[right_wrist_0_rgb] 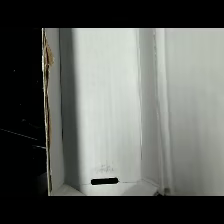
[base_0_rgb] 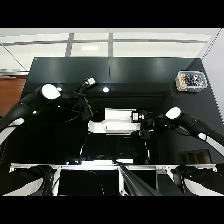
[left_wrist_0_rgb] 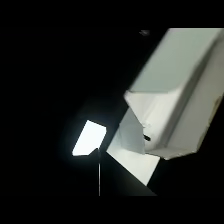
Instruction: Fold the box and place the chain.
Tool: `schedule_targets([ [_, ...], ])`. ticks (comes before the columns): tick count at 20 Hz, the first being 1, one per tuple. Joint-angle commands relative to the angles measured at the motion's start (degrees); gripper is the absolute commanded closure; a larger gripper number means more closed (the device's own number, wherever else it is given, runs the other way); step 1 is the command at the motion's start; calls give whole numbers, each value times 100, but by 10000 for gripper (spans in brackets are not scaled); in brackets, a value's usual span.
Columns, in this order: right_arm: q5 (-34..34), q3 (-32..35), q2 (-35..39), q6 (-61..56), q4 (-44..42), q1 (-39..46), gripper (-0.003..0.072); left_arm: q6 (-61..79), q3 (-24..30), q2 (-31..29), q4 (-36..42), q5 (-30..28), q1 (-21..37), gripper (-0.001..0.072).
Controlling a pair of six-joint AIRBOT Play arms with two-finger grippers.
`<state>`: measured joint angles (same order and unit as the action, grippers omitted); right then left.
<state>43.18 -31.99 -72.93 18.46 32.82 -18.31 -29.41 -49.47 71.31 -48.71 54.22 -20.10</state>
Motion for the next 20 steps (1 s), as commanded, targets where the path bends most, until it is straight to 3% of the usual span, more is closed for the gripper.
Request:
schedule_targets([
  [1,11,-2,7,-2,2,-2,219,1080,420,-400,240,643,164,613],
  [2,11,-2,7,-2,4,-2,219,1445,509,-393,238,656,79,364],
  [3,11,-2,7,-2,4,-2,219,1829,573,-393,240,507,-39,210],
  [4,11,-2,7,-2,4,-2,219,2175,603,-393,273,299,-162,69],
  [5,11,-2,4,-2,4,-2,219,2448,616,-393,264,136,-313,7],
  [11,11,-2,7,-2,2,-2,219,2708,627,2,-332,-691,-1067,25],
  [14,11,-2,4,-2,4,-2,219,2050,627,212,-380,-940,-1147,45],
  [18,11,-2,4,-2,4,-2,219,1838,627,236,-374,-977,-1150,331],
  [19,11,-2,4,-2,4,-2,219,1845,625,249,-372,-892,-1152,439],
  [20,11,-2,7,-2,4,-2,219,1845,625,273,-372,-785,-1154,451],
])
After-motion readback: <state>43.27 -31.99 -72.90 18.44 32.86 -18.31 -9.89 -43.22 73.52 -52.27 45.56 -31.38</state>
